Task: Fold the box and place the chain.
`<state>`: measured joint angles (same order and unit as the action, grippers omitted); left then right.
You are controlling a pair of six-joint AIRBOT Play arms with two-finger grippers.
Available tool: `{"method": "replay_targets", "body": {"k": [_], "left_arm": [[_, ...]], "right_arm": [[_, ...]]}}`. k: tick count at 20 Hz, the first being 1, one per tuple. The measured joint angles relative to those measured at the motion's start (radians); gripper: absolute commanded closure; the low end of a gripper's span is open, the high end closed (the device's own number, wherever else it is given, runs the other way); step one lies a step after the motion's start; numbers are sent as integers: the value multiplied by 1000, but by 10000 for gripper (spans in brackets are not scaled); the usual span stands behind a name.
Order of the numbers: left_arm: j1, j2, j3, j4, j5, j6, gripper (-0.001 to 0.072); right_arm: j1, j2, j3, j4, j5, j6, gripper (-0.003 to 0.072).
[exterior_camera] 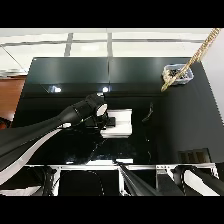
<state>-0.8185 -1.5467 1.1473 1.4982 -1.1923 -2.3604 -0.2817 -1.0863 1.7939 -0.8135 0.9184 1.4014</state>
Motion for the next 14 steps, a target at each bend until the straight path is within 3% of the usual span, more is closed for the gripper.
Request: {"method": "replay_targets", "body": {"k": [9, 14], "left_arm": [[0, 0, 0, -1, 0, 0, 680], [0, 0, 0, -13, 1, 0, 680]], "right_arm": [[1, 61, 0, 91, 218, -22, 675], [24, 83, -25, 101, 420, -29, 675]]}}
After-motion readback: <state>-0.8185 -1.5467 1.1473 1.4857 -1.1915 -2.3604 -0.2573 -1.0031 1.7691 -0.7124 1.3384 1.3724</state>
